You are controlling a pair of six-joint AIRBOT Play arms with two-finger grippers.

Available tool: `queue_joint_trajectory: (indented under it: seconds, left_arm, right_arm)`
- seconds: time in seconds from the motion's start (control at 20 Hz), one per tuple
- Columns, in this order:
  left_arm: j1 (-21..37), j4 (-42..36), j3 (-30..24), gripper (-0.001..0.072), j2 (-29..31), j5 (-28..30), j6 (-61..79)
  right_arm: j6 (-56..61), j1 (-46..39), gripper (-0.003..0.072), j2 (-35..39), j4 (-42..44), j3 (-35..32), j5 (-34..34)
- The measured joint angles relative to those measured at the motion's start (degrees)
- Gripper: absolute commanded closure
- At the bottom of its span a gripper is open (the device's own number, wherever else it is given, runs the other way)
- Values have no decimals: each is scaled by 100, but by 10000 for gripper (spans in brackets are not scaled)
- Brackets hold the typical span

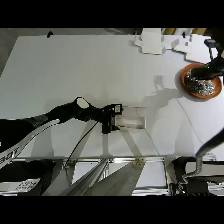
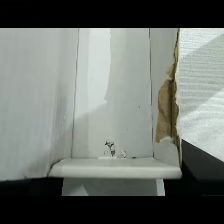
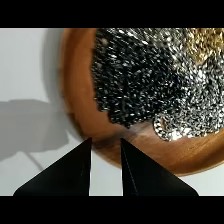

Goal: Fold the box and place the chain.

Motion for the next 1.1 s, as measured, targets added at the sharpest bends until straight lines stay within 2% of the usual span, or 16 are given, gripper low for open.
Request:
queue_joint_trajectory:
  seconds: [0.25,0.6,0.7,0.85,0.9,0.95,1.0,1.1]
  left_arm:
    - [0,0,0,498,0,0,0]
    - [0,0,0,498,0,0,0]
    - [0,0,0,498,0,0,0]
    - [0,0,0,498,0,0,0]
    - [0,-2,0,498,0,2,0]
    - [0,0,0,498,0,0,2]
    - [0,-2,0,498,0,0,0]
    - [0,-2,0,498,0,2,0]
  right_arm:
    - [-129,-247,514,-560,7,17,-205]
    - [-162,-299,515,-833,7,22,-474]
    - [-162,-302,542,-896,22,22,-483]
    - [-160,-304,544,-951,22,22,-461]
    - [-160,-302,553,-962,24,22,-433]
    - [-160,-304,633,-966,24,22,-422]
    - [-160,-302,678,-975,28,22,-409]
    - [-157,-304,678,-979,46,22,-398]
